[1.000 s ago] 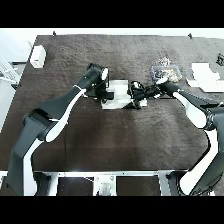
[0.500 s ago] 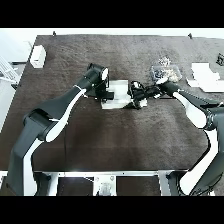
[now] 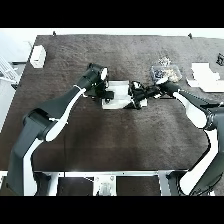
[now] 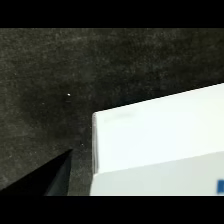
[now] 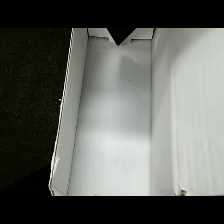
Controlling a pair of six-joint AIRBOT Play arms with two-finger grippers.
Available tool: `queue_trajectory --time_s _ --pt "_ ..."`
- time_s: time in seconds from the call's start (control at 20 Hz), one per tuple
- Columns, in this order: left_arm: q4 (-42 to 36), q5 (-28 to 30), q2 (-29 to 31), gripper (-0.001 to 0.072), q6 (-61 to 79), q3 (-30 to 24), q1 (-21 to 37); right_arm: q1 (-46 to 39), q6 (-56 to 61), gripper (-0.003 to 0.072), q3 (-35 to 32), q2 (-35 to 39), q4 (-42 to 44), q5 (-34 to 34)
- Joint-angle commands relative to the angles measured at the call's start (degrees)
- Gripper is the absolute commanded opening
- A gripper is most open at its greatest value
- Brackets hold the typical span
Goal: Fold the box and place the chain.
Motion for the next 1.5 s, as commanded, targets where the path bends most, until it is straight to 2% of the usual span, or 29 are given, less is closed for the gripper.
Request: queue_trajectory --time_s 0.0,0.6,0.7,0.75,1.0,1.05,1.35,1.4,1.45 --pt "-0.5 -0.4 0.0 0.0480 0.0 0.1 0.0 0.0 0.1 0.0591 0.0 0.0 0.2 0.0" --pt "0.1 0.6 0.4 0.0475 -10.7 0.0 0.0 0.0 0.1 0.0591 0.0 0.0 0.2 0.0" --pt "0.2 0.7 0.4 0.0144 -17.7 0.0 0.0 0.0 0.1 0.0591 0.0 0.0 0.2 0.0" --pt "0.1 0.7 0.4 0.0123 -18.0 0.0 0.0 0.0 0.1 0.0591 0.0 0.0 0.2 0.0" --pt "0.2 0.7 0.4 0.0117 -15.4 0.0 0.0 0.0 0.1 0.0591 0.0 0.0 0.2 0.0" --pt "0.1 0.7 0.4 0.0024 -15.2 0.0 0.0 0.0 0.1 0.0591 0.0 0.0 0.2 0.0" --pt "0.1 1.2 0.4 0.0025 -15.0 0.0 0.0 0.0 0.1 0.0591 0.0 0.0 0.2 0.0" --pt "0.1 1.1 0.4 0.0053 -14.9 0.0 0.0 0.0 0.1 0.0591 0.0 0.0 0.2 0.0" --pt "-0.3 0.9 0.4 0.0298 -13.7 0.0 0.0 0.0 0.1 0.0591 0.0 0.0 0.2 0.0"
